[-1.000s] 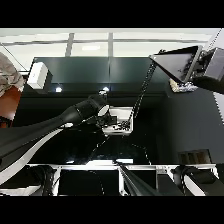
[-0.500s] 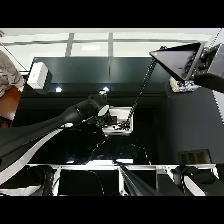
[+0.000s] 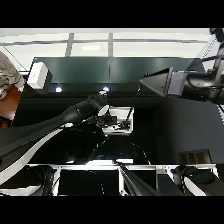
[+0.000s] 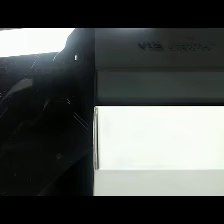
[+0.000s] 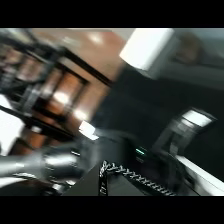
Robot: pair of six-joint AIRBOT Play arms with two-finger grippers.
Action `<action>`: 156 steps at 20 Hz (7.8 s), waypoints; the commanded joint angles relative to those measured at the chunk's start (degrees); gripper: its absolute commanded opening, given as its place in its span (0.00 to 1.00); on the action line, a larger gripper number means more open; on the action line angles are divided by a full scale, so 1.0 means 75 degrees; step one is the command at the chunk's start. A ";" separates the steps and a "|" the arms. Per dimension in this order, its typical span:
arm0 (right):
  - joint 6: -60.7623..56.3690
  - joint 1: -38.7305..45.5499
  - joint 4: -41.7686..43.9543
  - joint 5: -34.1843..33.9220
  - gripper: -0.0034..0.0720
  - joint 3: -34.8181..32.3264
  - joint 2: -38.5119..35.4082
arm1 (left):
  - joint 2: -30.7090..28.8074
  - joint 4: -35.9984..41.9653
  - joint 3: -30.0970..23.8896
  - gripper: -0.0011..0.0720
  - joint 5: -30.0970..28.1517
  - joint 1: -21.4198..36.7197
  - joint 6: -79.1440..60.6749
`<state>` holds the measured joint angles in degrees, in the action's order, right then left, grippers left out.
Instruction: Fold the box and place the chain.
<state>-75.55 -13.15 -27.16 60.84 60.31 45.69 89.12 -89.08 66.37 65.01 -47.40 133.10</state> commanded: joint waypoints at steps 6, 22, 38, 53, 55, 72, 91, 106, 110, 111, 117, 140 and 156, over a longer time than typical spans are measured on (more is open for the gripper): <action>-0.0527 -0.0906 -0.0933 -0.0991 0.07 -0.2025 0.0242 | 0.0000 0.0000 0.0003 0.05 0.0000 0.0006 -0.0003; -0.0714 0.0108 -0.3998 0.0195 0.31 -0.1711 0.1247 | 0.0000 0.0000 0.0003 0.05 -0.0009 0.0006 0.0000; -0.1035 0.1754 -0.5738 0.0061 0.30 -0.1824 0.0635 | -0.0003 0.0000 0.0099 0.06 0.0105 0.0012 0.0181; -0.1040 0.1754 -0.5732 -0.0044 0.30 -0.1824 0.0635 | -0.3987 -0.3051 -0.2092 0.73 0.1577 0.1218 -0.1323; -0.1043 0.1754 -0.5732 -0.0070 0.30 -0.1824 0.0635 | -0.4543 -0.1323 -0.3112 0.73 0.0472 0.2570 -0.1874; -0.1282 0.1754 -0.5727 -0.0020 0.30 -0.1842 0.0644 | -0.2786 0.6583 -0.4086 1.00 -0.1923 0.4389 -1.9301; -0.1303 0.1751 -0.5718 -0.0041 0.30 -0.1842 0.0647 | -0.1614 0.8291 -0.4028 0.99 -0.2530 0.3413 -2.0085; -0.1300 0.1751 -0.5584 -0.0114 0.30 -0.1842 0.0653 | -0.1606 0.8594 -0.4028 0.98 -0.2197 0.3249 -2.0575; -0.1300 0.1754 -0.5584 -0.0152 0.30 -0.1842 0.0653 | -0.1606 0.8416 -0.4025 0.96 -0.2224 0.3136 -2.0580; -0.1297 0.1751 -0.5584 -0.0152 0.30 -0.1842 0.0653 | -0.1606 0.8425 -0.4025 0.95 -0.2250 0.3136 -2.0575; -0.1253 0.1180 -0.4849 -0.0813 0.90 -0.1891 0.1075 | -0.1609 0.8425 -0.4025 0.62 -0.2238 0.3136 -2.0578; 0.8247 -0.1376 -0.2314 0.0466 0.97 -0.1265 0.3305 | -0.1609 0.8425 -0.4025 0.63 -0.2235 0.3133 -2.0578; 0.8128 -0.1929 -0.2649 -0.0458 0.97 -0.1285 0.3418 | -0.1609 0.8428 -0.4025 0.62 -0.2229 0.3136 -2.0563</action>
<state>-14.55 -27.53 -46.54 58.67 50.70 71.13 77.06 -25.89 36.14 48.27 -23.86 -21.21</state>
